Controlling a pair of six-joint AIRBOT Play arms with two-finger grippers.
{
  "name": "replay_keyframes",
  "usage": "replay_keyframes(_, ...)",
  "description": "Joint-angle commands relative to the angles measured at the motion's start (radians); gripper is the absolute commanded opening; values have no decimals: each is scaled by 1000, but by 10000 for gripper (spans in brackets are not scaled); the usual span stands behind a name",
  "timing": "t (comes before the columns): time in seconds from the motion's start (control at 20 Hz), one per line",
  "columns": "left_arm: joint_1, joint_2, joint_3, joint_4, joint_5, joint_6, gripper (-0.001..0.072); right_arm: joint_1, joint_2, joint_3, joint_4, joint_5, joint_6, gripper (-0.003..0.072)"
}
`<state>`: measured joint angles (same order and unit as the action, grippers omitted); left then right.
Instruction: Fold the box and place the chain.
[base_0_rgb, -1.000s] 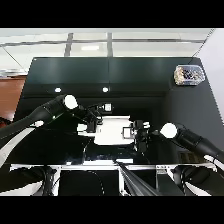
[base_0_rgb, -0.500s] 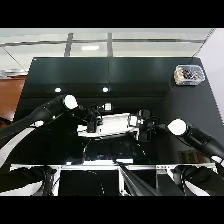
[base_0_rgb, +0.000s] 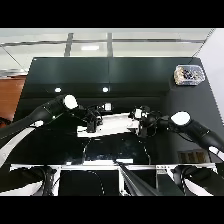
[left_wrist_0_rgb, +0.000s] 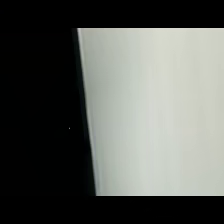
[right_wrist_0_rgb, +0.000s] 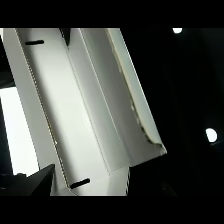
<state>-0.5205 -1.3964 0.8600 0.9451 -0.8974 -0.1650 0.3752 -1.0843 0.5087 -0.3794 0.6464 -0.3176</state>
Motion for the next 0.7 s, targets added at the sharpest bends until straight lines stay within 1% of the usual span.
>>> replay_keyframes(0.0, 0, 1, 1, 0, 0, 0, 23, -19, -80, 44, 72, 98, -106, 696)
replay_keyframes(0.05, 0, 1, 1, 0, -1, 0, 24, -14, -104, 43, 65, 140, -103, 696)
replay_keyframes(0.1, 0, 1, 1, 0, -1, 0, 24, 0, -122, 42, 41, 158, -102, 696)
replay_keyframes(0.2, 0, 1, 1, 0, -1, 0, 24, 34, -144, 41, 5, 131, -94, 696)
replay_keyframes(0.45, 0, 0, 1, 0, -1, 0, 24, 38, -159, 41, 0, 117, -72, 695)
replay_keyframes(0.65, 0, -15, 1, 0, -5, 0, 24, 38, -169, 41, -85, 103, -23, 695)
